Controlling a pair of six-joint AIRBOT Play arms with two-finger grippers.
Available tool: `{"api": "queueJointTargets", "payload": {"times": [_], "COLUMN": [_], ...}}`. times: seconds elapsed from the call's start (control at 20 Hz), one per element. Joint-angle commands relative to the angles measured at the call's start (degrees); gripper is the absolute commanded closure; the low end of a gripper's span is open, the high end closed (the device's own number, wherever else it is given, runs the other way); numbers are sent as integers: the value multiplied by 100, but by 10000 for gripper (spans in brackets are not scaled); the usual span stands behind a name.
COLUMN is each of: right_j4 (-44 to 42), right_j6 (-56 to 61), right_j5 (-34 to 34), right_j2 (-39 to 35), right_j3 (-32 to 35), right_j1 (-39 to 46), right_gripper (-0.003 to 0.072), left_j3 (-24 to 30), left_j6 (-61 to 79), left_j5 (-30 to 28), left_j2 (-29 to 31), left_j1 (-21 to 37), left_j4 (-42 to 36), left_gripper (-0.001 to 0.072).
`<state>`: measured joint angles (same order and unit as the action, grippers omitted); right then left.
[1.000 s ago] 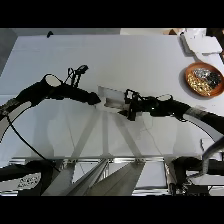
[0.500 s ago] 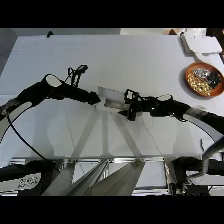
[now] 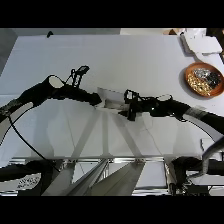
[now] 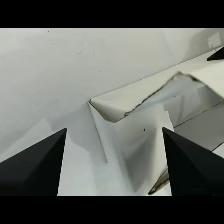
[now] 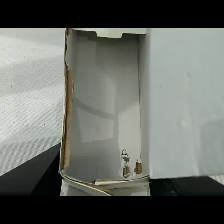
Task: Fold the box and place the chain.
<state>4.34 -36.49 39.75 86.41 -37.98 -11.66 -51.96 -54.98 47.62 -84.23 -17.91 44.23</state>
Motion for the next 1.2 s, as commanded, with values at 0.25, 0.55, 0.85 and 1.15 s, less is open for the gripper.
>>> {"api": "queueJointTargets", "payload": {"times": [0.25,0.55,0.85,1.15], "right_j4": [-4,-7,-4,-7], "right_j6": [4,4,4,4], "right_j5": [-9,-9,-9,-9], "right_j2": [2,2,2,2], "right_j3": [-2,-2,-2,-2], "right_j1": [0,0,0,0], "right_gripper": [238,238,238,238], "left_j3": [-7,-13,-13,-138], "left_j6": [-98,-1832,-3453,-3657], "left_j5": [396,125,-330,-122], "left_j2": [179,227,227,227], "left_j1": [-4,-382,-809,-1178], "left_j4": [-293,1436,2612,2614], "left_gripper": [59,75,77,76]}}
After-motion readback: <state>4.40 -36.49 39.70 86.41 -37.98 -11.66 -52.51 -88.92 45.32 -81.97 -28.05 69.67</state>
